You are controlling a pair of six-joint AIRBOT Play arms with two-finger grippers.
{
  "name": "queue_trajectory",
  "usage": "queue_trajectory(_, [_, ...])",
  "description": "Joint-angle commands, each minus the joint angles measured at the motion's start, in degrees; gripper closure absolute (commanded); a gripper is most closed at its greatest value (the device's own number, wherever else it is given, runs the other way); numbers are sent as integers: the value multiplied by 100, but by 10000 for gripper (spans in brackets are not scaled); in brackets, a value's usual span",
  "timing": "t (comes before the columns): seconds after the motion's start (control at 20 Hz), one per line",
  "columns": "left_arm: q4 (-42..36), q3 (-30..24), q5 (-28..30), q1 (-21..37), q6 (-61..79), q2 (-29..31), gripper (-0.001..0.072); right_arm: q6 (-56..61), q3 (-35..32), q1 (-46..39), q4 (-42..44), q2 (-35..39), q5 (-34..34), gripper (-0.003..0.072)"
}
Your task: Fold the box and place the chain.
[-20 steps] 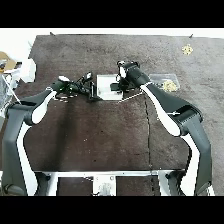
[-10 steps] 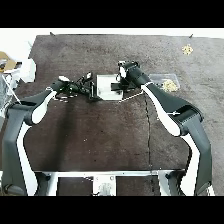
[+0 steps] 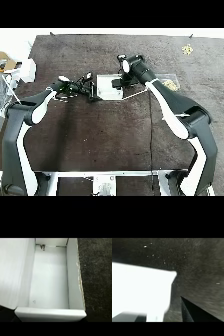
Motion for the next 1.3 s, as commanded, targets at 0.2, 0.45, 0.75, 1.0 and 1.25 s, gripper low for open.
queue_trajectory(0.2, [0, -2, 2, -2, 0, -2, 422, -1445, 9, -1021, -173, 1141, 20, 470])
queue_trajectory(0.45, [0, -2, 2, -2, 0, -2, 422, -1705, -234, -2404, 11, 953, 37, 471])
queue_trajectory(0.75, [0, -2, 2, -2, 0, -2, 422, -2033, -396, -2929, 1027, 396, -9, 471])
queue_trajectory(1.0, [0, -2, 2, -2, 0, -2, 422, -2048, -396, -2769, 1040, -44, -125, 470])
queue_trajectory(1.25, [0, -2, 2, -2, 0, -2, 422, -2044, -396, -2752, 1058, -162, -116, 470])
